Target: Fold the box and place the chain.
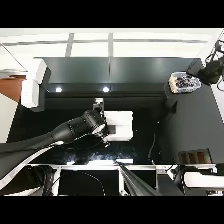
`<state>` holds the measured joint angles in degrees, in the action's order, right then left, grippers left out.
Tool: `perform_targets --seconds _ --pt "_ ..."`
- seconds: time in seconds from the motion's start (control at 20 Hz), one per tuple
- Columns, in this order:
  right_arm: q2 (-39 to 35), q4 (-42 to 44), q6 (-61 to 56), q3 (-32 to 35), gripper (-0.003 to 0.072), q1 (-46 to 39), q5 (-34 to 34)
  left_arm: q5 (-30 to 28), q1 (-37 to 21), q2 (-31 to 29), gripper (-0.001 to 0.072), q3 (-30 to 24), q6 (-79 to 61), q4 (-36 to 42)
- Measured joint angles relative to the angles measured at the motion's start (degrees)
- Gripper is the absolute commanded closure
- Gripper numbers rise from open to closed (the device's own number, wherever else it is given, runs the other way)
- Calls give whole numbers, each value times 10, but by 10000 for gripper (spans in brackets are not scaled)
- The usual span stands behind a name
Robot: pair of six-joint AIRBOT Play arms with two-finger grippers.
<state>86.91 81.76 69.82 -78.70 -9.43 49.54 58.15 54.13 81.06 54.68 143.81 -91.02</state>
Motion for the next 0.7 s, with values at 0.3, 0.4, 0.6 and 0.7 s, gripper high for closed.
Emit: perform_targets --seconds 0.3,0.4,0.6,0.7 --pt "164 17 -59 -166 35 -21 71 1 0 0 678 0 0 0" --pt "189 14 -80 -185 36 -24 78 3 0 0 678 0 0 0" --pt "214 -7 -120 -200 36 -31 86 5 0 0 678 0 0 0" --pt "218 -19 -132 -204 36 -36 88 5 0 0 677 0 0 0"
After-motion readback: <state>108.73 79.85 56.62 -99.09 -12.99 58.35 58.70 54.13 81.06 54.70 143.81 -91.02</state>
